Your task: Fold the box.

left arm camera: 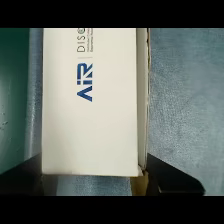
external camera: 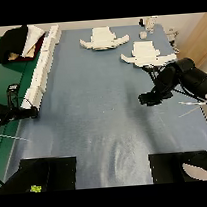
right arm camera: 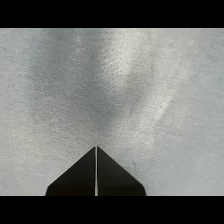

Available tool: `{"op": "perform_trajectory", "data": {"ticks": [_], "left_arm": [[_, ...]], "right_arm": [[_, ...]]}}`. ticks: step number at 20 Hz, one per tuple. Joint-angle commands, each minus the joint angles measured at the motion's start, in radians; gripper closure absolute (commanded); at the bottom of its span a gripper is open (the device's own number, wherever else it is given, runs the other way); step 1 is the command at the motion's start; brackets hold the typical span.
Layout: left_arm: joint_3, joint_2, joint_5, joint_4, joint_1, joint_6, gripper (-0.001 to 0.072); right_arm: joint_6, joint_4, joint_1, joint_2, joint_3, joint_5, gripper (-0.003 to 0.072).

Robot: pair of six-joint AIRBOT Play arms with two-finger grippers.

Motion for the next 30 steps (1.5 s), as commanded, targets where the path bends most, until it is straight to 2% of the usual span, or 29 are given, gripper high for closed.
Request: {"op": "perform_trajectory", "data": {"ticks": [1,5,19,20,21,23,26,30], "left_arm": [[0.011,-0.043,0.043,-0.009,0.001,0.034,0.025],[0.011,-0.074,0.074,-0.04,0.001,0.057,0.025],[0.01,-0.087,0.047,-0.043,0.001,0.047,0.0249],[0.01,-0.087,0.042,-0.043,0.001,0.047,0.0195],[0.01,-0.087,0.03,-0.043,0.001,0.047,0.0027],[0.011,-0.087,0.022,-0.043,0.001,0.047,0.0017],[0.018,-0.083,-0.039,-0.02,0.003,0.046,0.0016],[0.074,-0.029,-0.265,0.038,0.003,0.044,0.0017]], "right_arm": [[0.0,0.0,0.0,0.0,0.001,0.0,0.0667],[0.0,0.0,0.0,0.0,0.001,0.0,0.0667],[0.0,0.0,0.0,0.0,0.001,0.0,0.0667],[0.0,0.0,0.0,0.0,0.001,0.0,0.0667],[0.0,0.0,0.0,0.0,0.001,0.0,0.0667],[0.0,0.0,0.0,0.0,0.001,0.0,0.0667],[0.0,0.0,0.0,0.0,0.001,0.0,0.0667],[0.0,0.0,0.0,0.0,0.001,0.0,0.0667]]}}
